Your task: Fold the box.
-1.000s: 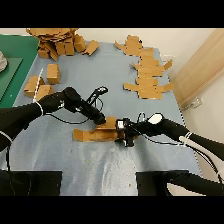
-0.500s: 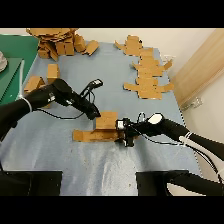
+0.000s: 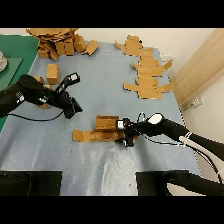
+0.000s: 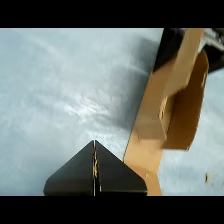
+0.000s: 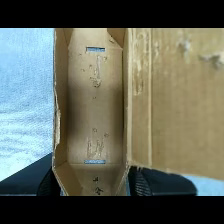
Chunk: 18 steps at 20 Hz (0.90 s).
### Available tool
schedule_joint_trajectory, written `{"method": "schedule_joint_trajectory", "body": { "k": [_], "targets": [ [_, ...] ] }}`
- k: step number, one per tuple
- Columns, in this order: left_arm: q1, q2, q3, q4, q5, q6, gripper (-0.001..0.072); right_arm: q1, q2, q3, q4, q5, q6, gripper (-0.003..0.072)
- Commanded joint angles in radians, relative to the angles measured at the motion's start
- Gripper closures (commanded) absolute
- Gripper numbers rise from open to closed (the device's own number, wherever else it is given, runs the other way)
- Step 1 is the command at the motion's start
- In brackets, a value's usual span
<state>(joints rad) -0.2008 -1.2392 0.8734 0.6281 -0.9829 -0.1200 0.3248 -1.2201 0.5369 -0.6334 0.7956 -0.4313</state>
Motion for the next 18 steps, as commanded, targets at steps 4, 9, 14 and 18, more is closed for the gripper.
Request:
{"method": "schedule_joint_trajectory", "body": {
  "k": [4, 9, 14, 18],
  "targets": [
    [-0.082, 0.167, -0.293, -0.114, 0.122, 0.436, 0.0694, 0.001, 0.0, 0.0, 0.001, 0.0, 0.0, 0.0205],
    [-0.132, 0.19, -0.328, -0.115, 0.109, 0.493, 0.0074, 0.001, 0.0, 0.0, 0.001, 0.001, 0.001, 0.0206],
    [-0.195, 0.189, -0.328, -0.113, 0.093, 0.459, 0.006, 0.001, 0.0, 0.0, 0.001, 0.0, 0.0, 0.0205],
    [-0.256, 0.155, -0.328, -0.115, 0.169, 0.391, 0.0061, 0.001, 0.0, 0.0, 0.001, 0.001, 0.0, 0.0205]
  ]
}}
